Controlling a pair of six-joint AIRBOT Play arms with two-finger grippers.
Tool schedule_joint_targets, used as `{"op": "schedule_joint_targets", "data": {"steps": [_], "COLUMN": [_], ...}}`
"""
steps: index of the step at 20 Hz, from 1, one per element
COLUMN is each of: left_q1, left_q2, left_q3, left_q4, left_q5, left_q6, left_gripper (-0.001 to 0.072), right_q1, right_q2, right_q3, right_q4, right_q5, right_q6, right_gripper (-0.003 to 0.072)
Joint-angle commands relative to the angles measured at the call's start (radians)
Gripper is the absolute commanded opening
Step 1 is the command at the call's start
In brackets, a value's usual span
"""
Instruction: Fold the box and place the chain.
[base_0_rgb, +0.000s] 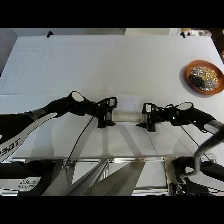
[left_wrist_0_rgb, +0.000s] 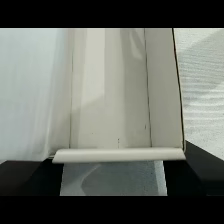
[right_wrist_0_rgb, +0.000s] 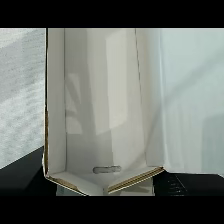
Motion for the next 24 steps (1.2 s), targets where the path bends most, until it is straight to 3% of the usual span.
{"op": "schedule_joint_targets", "data": {"steps": [1,14,15,16,17,20,24], "left_q1": [-0.001,-0.001,-0.001,-0.001,-0.001,-0.001,-0.001], "left_q2": [0.000,0.000,0.000,0.000,0.000,0.000,0.000], "left_q3": [-0.001,-0.001,-0.001,-0.001,-0.001,-0.001,-0.001], "left_q4": [0.000,0.000,0.000,0.000,0.000,0.000,0.000], "left_q5": [-0.003,-0.003,-0.003,-0.003,-0.003,-0.003,-0.003], "left_q6": [0.001,0.001,0.001,0.001,0.001,0.001,0.001], "left_gripper": [0.0173,0.0173,0.0173,0.0173,0.0173,0.0173,0.0173], "right_q1": [0.000,0.000,0.000,0.000,0.000,0.000,0.000], "right_q2": [0.001,0.002,0.004,0.007,0.017,0.091,0.209], "right_q3": [0.000,0.000,0.000,0.000,0.000,0.000,0.000], "right_q4": [0.000,-0.008,-0.016,-0.015,-0.015,-0.061,-0.284], "right_q5": [0.000,0.009,0.011,0.014,0.014,0.010,-0.011], "right_q6": [0.000,0.009,0.028,0.051,0.088,0.136,0.303], "right_gripper": [0.0320,0.0320,0.0388,0.0584,0.0679,0.0683,0.0686]}}
